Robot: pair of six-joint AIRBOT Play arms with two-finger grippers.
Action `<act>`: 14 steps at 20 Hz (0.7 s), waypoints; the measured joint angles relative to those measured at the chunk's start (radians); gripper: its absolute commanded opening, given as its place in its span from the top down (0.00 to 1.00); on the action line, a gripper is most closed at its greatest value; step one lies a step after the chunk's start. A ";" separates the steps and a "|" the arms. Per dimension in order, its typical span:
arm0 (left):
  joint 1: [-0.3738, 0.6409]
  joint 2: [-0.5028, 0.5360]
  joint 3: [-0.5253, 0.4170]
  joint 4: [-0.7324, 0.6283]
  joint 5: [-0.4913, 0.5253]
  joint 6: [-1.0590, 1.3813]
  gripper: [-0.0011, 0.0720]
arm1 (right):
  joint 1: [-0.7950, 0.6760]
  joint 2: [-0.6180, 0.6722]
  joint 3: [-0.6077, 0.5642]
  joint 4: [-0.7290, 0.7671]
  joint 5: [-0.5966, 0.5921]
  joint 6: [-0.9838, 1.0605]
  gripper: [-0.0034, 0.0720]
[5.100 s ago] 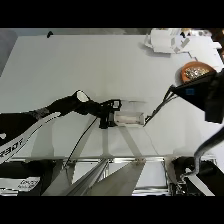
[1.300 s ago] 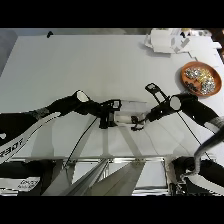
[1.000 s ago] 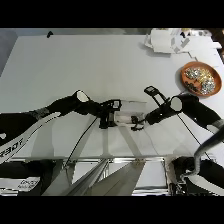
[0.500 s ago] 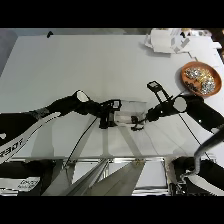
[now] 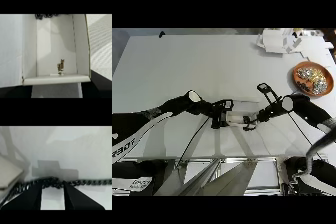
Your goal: Fold the box and place the chain.
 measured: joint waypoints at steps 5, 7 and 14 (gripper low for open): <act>0.000 0.000 0.000 0.000 0.000 0.000 0.70 | -0.001 -0.008 0.002 -0.005 0.014 -0.008 0.89; 0.000 0.000 0.000 0.000 0.000 0.000 0.70 | 0.000 -0.010 0.002 -0.002 0.039 -0.010 0.93; 0.000 0.000 0.000 0.000 0.000 0.000 0.70 | 0.000 0.035 0.000 -0.050 0.164 -0.011 0.93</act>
